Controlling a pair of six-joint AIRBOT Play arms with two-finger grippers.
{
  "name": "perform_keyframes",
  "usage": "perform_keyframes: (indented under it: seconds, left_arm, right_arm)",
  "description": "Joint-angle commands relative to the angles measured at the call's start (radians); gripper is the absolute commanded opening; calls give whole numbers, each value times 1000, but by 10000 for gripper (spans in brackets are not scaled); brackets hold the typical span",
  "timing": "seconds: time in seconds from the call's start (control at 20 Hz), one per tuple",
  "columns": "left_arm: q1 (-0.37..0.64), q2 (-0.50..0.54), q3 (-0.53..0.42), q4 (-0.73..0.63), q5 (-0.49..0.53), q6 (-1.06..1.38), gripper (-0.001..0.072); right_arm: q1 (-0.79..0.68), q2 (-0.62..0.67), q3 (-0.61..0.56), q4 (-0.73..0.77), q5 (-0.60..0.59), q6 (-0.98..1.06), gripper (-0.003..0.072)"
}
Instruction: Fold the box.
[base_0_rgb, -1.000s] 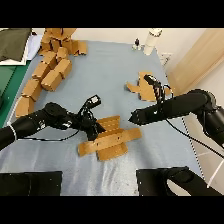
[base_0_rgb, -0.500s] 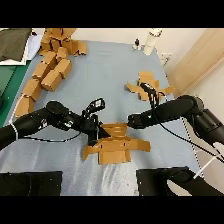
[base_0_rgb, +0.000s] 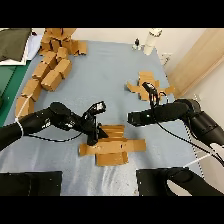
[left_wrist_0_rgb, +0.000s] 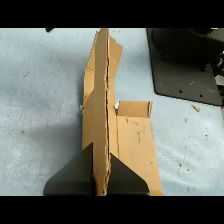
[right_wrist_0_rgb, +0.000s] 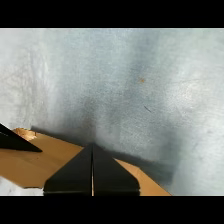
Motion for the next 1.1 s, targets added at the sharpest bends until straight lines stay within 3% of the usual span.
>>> perform_keyframes:
  seconds: [0.0, 0.85, 1.05]
  left_arm:
    - [1, -28, 0, 5, 16, 1, 12]
    - [-1, -45, -18, 77, -14, -51, 12]
    - [-1, -45, -18, 76, -14, -51, 12]
  right_arm:
    - [1, -1, -1, -10, 25, 3, 4]
    - [1, -1, -1, -10, 21, 2, 5]
    - [2, 1, -1, -14, -111, 5, 4]
